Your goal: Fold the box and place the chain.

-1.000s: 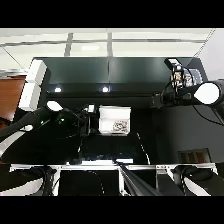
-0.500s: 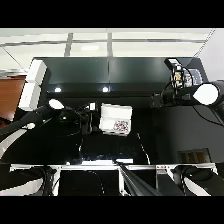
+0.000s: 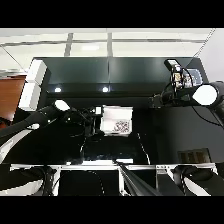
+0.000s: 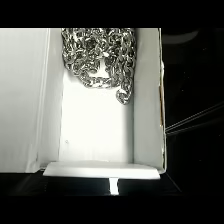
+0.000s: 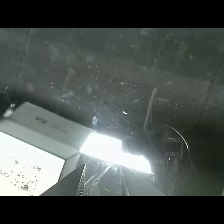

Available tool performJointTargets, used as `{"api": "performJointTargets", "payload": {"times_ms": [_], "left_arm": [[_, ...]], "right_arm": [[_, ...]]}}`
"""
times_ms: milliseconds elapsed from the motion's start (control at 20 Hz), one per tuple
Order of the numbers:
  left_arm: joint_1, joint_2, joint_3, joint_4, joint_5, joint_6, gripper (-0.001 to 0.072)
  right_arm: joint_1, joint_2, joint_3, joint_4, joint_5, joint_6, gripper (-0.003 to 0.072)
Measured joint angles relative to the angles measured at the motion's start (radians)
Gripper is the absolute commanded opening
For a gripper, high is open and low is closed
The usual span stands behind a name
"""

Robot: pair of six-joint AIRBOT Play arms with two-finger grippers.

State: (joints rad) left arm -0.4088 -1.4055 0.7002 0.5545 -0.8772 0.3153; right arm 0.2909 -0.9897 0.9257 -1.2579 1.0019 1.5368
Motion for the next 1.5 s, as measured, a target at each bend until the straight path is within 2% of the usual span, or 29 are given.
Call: {"api": "performJointTargets", "payload": {"times_ms": [50,150,200,250,300,550,800,1100,1500], "left_arm": [[-0.002,0.0,0.0,0.001,0.001,0.0,0.0323],[-0.006,0.0,0.001,0.002,0.002,-0.001,0.0263],[-0.007,0.0,0.001,0.002,0.003,-0.004,0.0263],[-0.008,0.0,0.001,0.002,0.002,-0.006,0.0264],[-0.009,0.0,0.001,0.002,0.003,-0.008,0.0263],[-0.01,0.0,0.001,0.002,0.021,-0.051,0.0264],[-0.01,0.001,0.001,0.005,0.041,-0.076,0.0264],[-0.01,0.001,0.001,0.011,0.055,-0.082,0.0265],[-0.01,0.0,0.001,0.013,0.056,-0.084,0.0265]], "right_arm": [[0.0,0.0,0.0,0.0,-0.002,0.0,0.0267],[0.0,0.0,-0.003,0.0,-0.012,0.0,0.0268],[0.0,0.0,-0.008,0.003,-0.021,0.0,0.028],[0.0,-0.003,-0.011,0.009,-0.03,0.0,0.0496],[0.0,-0.008,-0.014,0.018,-0.042,0.0,0.0614],[0.0,-0.093,-0.018,0.181,-0.178,-0.056,0.0614],[0.008,-0.218,-0.018,0.416,-0.228,-0.339,0.0613],[0.032,-0.243,-0.018,0.498,-0.117,-0.87,0.0613],[0.111,-0.246,-0.018,0.491,0.008,-1.17,0.0613]]}}
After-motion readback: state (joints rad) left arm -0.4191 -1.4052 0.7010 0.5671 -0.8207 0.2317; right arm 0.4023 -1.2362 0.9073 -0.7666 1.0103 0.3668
